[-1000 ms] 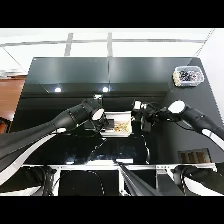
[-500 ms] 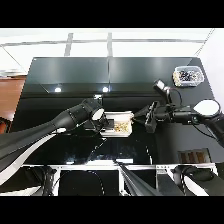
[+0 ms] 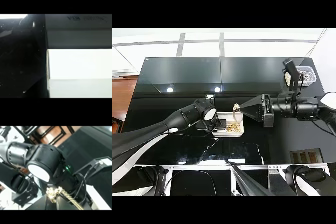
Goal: Fold the box and place the chain.
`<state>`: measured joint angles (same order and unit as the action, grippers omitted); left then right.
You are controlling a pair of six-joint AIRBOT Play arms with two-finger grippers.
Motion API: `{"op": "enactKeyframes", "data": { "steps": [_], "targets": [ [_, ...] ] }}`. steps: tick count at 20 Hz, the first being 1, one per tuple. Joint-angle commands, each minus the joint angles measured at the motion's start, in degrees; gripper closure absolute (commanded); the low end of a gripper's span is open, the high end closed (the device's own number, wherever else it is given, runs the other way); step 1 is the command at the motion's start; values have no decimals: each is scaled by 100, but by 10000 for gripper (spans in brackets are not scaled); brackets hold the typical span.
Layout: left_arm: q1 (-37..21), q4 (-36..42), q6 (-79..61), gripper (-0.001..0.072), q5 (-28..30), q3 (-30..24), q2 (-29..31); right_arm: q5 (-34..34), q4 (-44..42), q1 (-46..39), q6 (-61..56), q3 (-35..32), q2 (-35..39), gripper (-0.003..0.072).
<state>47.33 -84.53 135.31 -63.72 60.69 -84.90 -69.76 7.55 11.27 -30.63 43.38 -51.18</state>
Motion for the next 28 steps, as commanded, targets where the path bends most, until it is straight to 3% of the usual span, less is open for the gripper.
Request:
{"op": "enactKeyframes", "data": {
  "steps": [1, 5, 7, 12, 15, 22, 23, 25, 28],
  "targets": [
    [-2, 0, -2, 680, 0, -2, -2, 61, 1174, 144, -546, 109, -9, 674],
    [-2, 0, -2, 680, 4, -2, -2, 1139, 1928, 549, -820, -660, -11, 665],
    [-2, -2, -2, 680, 2, -2, -2, 1519, 1996, 691, -977, -881, -13, 339],
    [-2, 0, -2, 680, 2, -4, -2, 1086, 3112, 20, -1388, -671, 35, 340],
    [-4, -4, -4, 680, -31, -4, -2, 841, 3086, -557, -1392, -660, 131, 340],
    [-72, -74, -4, 680, -140, 125, 39, 625, 3049, -590, -1397, -660, 129, 340],
    [-72, -72, -7, 619, -103, 179, 79, 625, 3014, -590, -1394, -660, 131, 340],
    [-59, -184, -7, 162, -114, 295, 177, 684, 2997, -590, -1394, -660, 129, 340],
    [39, -671, -363, 150, -155, 306, 686, 822, 2999, -590, -1394, -660, 131, 340]
  ]
}}
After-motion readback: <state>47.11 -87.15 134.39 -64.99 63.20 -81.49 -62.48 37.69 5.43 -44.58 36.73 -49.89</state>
